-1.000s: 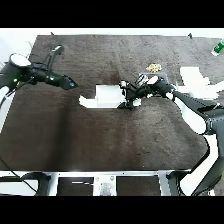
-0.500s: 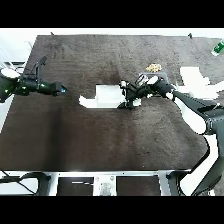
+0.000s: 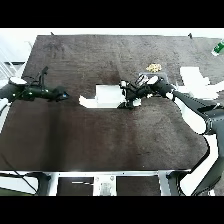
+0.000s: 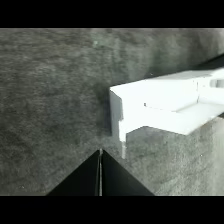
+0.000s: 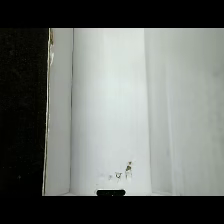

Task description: Fold the box and place the chain.

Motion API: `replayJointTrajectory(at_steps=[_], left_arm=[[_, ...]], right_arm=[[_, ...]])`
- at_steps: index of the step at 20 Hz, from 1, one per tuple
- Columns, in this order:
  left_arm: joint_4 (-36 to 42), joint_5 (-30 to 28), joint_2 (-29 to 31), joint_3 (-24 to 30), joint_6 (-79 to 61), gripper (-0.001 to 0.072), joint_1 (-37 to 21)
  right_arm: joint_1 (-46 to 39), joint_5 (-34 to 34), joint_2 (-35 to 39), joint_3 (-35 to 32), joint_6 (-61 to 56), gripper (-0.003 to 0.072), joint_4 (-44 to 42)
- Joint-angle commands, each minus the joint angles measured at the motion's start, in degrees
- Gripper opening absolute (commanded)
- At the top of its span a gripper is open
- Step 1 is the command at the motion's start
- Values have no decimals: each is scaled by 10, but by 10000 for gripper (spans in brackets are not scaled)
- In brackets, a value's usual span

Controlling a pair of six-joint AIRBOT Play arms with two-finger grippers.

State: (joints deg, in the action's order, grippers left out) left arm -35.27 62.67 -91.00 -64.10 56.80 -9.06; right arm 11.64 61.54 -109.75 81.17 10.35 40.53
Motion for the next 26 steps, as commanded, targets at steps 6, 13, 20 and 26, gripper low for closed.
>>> replayJointTrajectory(at_steps=[6,13,20,26], left_arm=[[3,-53,-69,0,9,15,53],[0,-66,-113,-37,32,15,114],[45,-63,-116,-39,27,16,133],[102,-32,-102,-48,-27,207,122]], right_arm=[[0,0,0,0,0,515,0],[0,0,0,0,0,515,0],[0,0,0,0,0,515,0],[0,0,0,0,0,515,0]])
